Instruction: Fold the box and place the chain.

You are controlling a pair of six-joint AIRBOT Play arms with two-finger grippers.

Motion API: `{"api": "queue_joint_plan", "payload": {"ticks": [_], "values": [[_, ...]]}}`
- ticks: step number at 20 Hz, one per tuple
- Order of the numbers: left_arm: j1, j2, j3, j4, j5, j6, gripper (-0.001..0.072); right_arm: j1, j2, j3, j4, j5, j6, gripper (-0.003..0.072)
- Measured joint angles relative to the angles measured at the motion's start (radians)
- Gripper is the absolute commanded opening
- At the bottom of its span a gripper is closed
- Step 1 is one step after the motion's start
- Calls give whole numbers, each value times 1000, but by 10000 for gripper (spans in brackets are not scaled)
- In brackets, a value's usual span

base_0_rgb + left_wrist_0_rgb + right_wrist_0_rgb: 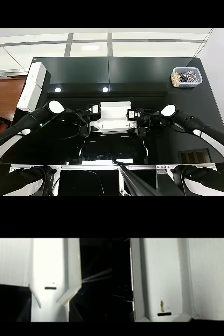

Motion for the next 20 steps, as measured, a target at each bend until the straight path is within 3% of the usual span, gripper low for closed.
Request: {"api": "queue_joint_plan", "payload": {"ticks": [2, 3, 20], "values": [[-4, -3, 1, -33, -1, 3, 260, 0, 0, 0, 0, 0, 0, 137], [-5, -3, 1, -41, -2, 3, 222, 0, 0, 0, 0, 0, 0, 137], [-47, -67, 1, -172, 6, 6, 222, 0, 0, 0, 0, 1, 0, 137]]}}
